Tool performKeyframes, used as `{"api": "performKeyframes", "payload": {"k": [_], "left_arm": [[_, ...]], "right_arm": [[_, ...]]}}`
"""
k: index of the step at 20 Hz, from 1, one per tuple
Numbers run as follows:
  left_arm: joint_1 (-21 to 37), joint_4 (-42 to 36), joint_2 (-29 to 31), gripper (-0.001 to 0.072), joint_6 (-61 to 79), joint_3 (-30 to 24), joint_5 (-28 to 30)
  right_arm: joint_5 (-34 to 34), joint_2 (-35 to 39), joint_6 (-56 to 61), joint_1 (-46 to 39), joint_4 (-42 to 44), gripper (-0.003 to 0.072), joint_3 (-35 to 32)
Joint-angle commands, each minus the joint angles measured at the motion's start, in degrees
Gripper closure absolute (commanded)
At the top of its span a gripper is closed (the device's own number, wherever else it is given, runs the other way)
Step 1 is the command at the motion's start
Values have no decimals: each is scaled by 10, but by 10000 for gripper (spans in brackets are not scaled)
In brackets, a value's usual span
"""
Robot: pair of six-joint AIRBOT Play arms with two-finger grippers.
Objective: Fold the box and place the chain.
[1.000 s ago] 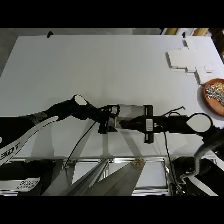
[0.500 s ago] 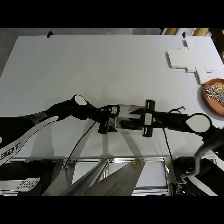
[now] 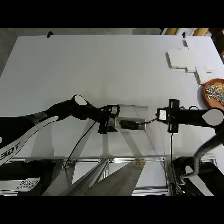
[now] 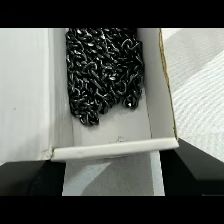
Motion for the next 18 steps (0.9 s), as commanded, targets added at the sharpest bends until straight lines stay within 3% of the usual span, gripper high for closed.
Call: {"api": "performKeyframes", "payload": {"k": [1, 9, 18], "left_arm": [[0, 0, 0, 675, 0, 0, 0], [1, 0, 0, 675, 0, 0, 0], [1, 0, 0, 675, 0, 0, 0]], "right_arm": [[-19, -40, 0, -34, -34, 494, 0], [-61, -144, -19, -34, -34, 494, 0], [-83, -185, -52, -34, -25, 525, 0]]}}
